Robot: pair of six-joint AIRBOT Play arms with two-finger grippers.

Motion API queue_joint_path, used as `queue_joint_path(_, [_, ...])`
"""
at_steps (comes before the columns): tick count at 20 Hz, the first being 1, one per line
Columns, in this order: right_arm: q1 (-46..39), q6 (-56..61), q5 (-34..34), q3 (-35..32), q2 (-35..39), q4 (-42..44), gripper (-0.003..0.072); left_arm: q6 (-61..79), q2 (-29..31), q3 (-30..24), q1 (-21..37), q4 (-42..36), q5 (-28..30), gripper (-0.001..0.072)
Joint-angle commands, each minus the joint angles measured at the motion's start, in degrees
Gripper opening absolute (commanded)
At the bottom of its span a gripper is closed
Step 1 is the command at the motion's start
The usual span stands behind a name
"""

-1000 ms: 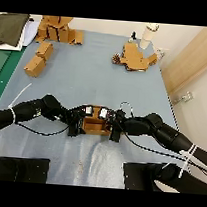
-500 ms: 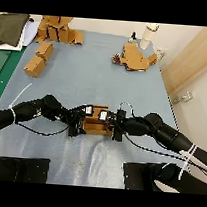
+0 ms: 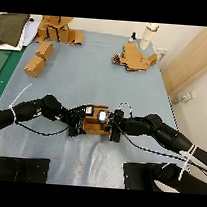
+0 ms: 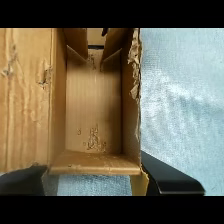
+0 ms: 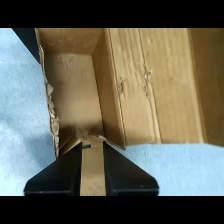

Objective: Fold the box.

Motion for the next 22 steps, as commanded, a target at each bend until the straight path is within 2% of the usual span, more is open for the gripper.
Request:
queue_joint_path(1, [0.48, -1.20, 0.72, -0.02, -0.15, 1.73, 0.0194, 0.00, 0.00, 0.00, 0.00, -0.02, 0.02, 0.0455])
queue_joint_path(2, [0.48, -1.20, 0.72, -0.02, -0.39, 1.73, 0.0201, 0.00, 0.00, 0.00, 0.00, -0.02, 0.02, 0.0455])
queue_joint_path(3, [0.48, -1.18, 0.70, -0.04, -0.81, 1.75, 0.0283, -0.02, 0.00, 0.00, 0.00, -0.02, 0.02, 0.0455])
queue_joint_path(4, [0.48, -1.20, 0.66, -0.13, -1.38, 2.16, 0.0411, -0.02, 0.00, 0.00, 0.00, -0.02, 0.02, 0.0455])
queue_joint_path(5, [0.48, -1.20, 0.66, -0.13, -1.97, 2.45, 0.0479, 0.00, 0.00, 0.00, 0.00, -0.02, 0.04, 0.0455])
queue_joint_path(12, [0.46, -1.09, 0.55, -0.13, -2.71, 3.54, 0.0482, -0.02, 0.00, 0.00, 0.00, -0.02, 0.02, 0.0455])
queue_joint_path(14, [0.37, 3.04, 0.26, -0.11, -2.05, 1.66, 0.0478, -0.02, 0.02, 0.00, 0.00, -0.02, 0.04, 0.0455])
queue_joint_path(15, [0.35, 8.20, -0.76, 0.07, -1.18, -1.46, 0.0465, 0.00, 0.00, 0.00, 0.00, -0.02, 0.02, 0.0455])
queue_joint_path(16, [0.15, 14.62, -2.97, 0.50, 0.13, -6.08, 0.0397, -0.02, 0.00, 0.00, 0.00, -0.02, 0.02, 0.0455])
queue_joint_path(20, [-2.08, 43.15, -17.90, 2.47, 7.91, -26.58, 0.0001, 0.00, 0.00, 0.00, 0.00, -0.02, 0.02, 0.0455])
queue_joint_path(22, [-5.03, 56.35, -26.05, 2.56, 11.74, -31.04, 0.0004, 0.00, 0.00, 0.00, 0.00, -0.02, 0.02, 0.0455])
